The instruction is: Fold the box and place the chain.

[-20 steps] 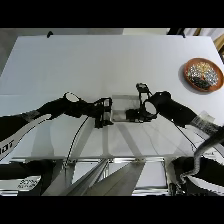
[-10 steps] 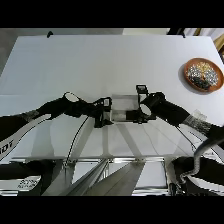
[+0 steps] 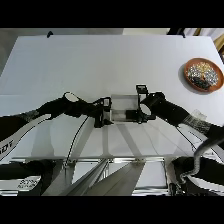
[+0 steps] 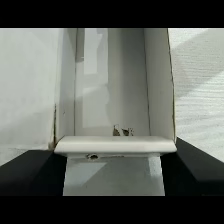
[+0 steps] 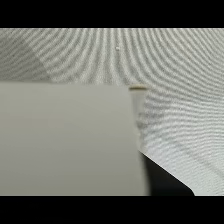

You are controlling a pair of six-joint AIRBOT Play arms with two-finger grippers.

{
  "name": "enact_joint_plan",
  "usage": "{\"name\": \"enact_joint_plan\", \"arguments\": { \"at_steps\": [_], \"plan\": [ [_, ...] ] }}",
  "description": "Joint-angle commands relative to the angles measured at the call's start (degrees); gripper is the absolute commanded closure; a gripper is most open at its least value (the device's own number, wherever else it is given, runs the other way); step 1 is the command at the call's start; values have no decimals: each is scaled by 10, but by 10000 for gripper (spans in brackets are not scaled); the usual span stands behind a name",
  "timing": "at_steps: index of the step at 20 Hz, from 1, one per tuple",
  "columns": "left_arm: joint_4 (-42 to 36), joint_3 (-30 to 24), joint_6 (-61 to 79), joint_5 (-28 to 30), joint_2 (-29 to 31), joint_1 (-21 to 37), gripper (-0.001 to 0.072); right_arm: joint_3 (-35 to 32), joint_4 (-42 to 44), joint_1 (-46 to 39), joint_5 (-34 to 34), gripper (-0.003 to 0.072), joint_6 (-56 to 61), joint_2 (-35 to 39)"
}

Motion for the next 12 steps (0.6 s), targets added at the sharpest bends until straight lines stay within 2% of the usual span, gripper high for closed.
{"name": "enact_joint_plan", "arguments": {
  "at_steps": [1,2,3,4,8,9,10,11,12],
  "plan": [
    [0,0,0,0,0,0,567,0,-4,0,3,528,-1,0],
    [0,0,0,0,0,0,567,0,-5,0,3,532,-1,0],
    [0,0,0,0,0,0,567,0,-6,0,3,576,-1,0],
    [0,0,0,0,0,0,567,0,-6,0,3,673,-1,0],
    [0,0,0,0,0,0,567,0,-6,0,3,667,-2,0],
    [0,0,0,0,0,0,567,0,-4,0,2,560,-3,0],
    [0,0,0,0,0,0,567,0,-4,0,2,374,-7,2],
    [0,0,0,0,0,0,567,0,-4,0,2,282,-25,8],
    [0,0,0,0,0,0,567,0,-5,0,3,280,-51,16]
  ]
}}
